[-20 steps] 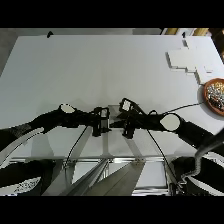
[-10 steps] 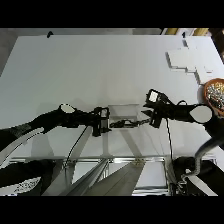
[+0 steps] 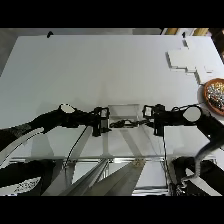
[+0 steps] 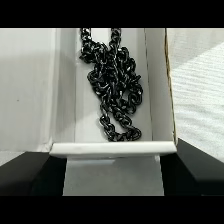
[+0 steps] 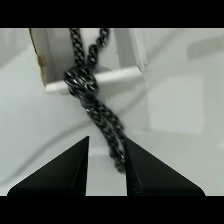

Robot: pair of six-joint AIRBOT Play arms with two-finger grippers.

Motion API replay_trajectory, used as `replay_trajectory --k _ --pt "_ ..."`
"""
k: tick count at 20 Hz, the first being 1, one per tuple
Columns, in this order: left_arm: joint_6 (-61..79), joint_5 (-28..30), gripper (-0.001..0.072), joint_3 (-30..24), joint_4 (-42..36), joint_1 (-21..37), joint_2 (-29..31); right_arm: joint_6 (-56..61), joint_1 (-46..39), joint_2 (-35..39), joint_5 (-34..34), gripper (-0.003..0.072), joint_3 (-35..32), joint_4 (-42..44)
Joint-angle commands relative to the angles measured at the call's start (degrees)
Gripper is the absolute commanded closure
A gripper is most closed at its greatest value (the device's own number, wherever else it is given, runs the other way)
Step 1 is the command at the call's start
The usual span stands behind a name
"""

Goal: Fold the box and place the chain.

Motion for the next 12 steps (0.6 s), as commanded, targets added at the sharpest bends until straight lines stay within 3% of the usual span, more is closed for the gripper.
replay_trajectory --k 1,9,12 --pt "0.00 0.00 0.0640 0.00 0.02 0.02 0.02 -2.49 3.04 -3.15 -2.60 0.0467 -0.22 2.64" --pt "0.00 0.02 0.0640 0.00 0.02 0.02 0.02 -4.37 6.97 -6.03 -3.08 0.0474 -0.24 3.28" --pt "0.00 0.00 0.0640 0.00 0.02 0.02 0.02 -5.03 6.95 -6.21 -4.13 0.0637 -0.24 3.41"
